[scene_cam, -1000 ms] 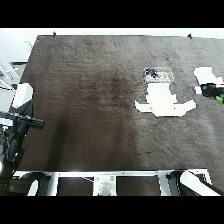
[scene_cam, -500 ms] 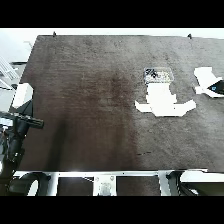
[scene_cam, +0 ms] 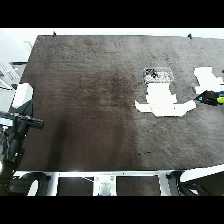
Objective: Fold the box and place the chain.
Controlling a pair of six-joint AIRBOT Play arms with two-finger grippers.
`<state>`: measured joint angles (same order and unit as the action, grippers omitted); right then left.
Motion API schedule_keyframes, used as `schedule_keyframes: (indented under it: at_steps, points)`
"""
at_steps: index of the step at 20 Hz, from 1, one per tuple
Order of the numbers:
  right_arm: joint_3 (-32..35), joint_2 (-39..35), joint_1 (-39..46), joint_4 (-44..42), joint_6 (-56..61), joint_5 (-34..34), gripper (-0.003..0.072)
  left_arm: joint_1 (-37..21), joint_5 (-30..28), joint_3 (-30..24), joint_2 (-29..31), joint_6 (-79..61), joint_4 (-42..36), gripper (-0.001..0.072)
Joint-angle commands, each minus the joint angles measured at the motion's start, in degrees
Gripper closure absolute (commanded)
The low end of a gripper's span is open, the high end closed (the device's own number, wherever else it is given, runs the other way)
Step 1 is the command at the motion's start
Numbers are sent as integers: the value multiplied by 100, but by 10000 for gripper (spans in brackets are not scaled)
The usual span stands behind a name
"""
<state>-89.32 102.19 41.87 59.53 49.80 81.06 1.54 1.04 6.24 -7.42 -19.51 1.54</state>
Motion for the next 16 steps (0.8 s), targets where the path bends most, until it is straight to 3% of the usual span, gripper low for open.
schedule_keyframes:
  at_steps: [1, 10, 12, 13, 14, 16]
  points:
    - [-24, 302, -48, -144, -122, 76, 94, 2, 0, -2, 4, -2, 2, 688]
    - [-59, 833, -175, -356, -247, 562, 95, 2, -2, -2, 4, -2, 2, 689]
    - [-59, 927, -271, -358, -254, 577, 124, 2, -2, -2, 4, -2, 2, 688]
    - [-57, 970, -321, -358, -280, 588, 255, 2, -2, -2, 4, -2, 2, 688]
    - [-57, 1005, -365, -365, -321, 597, 312, 2, -2, -2, 4, -2, 2, 688]
    - [-39, 1012, -393, -584, -439, 774, 525, 2, -2, -2, 4, -2, 2, 688]
